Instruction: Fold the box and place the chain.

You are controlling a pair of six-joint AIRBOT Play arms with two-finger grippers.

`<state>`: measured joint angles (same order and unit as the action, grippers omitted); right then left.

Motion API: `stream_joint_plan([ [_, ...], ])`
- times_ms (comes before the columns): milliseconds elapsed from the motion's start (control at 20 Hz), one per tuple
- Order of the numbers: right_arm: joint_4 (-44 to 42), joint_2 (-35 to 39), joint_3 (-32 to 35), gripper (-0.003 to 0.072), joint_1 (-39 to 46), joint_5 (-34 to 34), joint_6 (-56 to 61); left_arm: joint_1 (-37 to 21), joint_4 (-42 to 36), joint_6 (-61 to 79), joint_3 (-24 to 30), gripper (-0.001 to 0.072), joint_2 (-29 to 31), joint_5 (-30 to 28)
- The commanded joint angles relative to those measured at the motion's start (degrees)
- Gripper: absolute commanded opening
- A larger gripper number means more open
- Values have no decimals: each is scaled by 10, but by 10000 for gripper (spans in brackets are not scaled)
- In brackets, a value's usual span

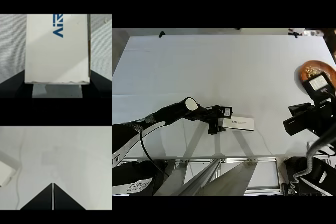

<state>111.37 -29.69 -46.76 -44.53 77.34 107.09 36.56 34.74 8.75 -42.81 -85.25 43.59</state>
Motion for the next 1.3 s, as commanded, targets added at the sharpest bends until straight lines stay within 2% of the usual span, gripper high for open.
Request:
stream_joint_plan([
  [0,-252,-102,-41,13,184,106,-198,0,0,0,-1,347,0,0],
  [100,-382,-166,-41,14,288,143,-284,0,0,0,-1,347,0,3],
  [200,-431,-219,-41,15,362,136,-311,0,0,0,-1,347,0,9],
  [300,-418,-255,-41,15,402,117,-311,0,0,0,-1,347,1,13],
  [450,-402,-283,-40,16,417,105,-311,0,-24,0,-1,346,1,14],
  [700,-403,-283,-40,16,417,81,-311,-2,-43,0,-1,347,3,12],
  [850,-402,-283,-40,17,417,78,-311,-16,-42,0,-1,347,32,-13],
  [950,-402,-283,-40,18,417,67,-311,-41,-40,0,-1,348,62,-60],
  [1100,-402,-283,-40,19,417,56,-311,-111,-16,-16,-1,357,106,-132],
  [1250,-393,-283,-40,20,417,55,-311,-217,87,-145,-1,357,140,-173],
])
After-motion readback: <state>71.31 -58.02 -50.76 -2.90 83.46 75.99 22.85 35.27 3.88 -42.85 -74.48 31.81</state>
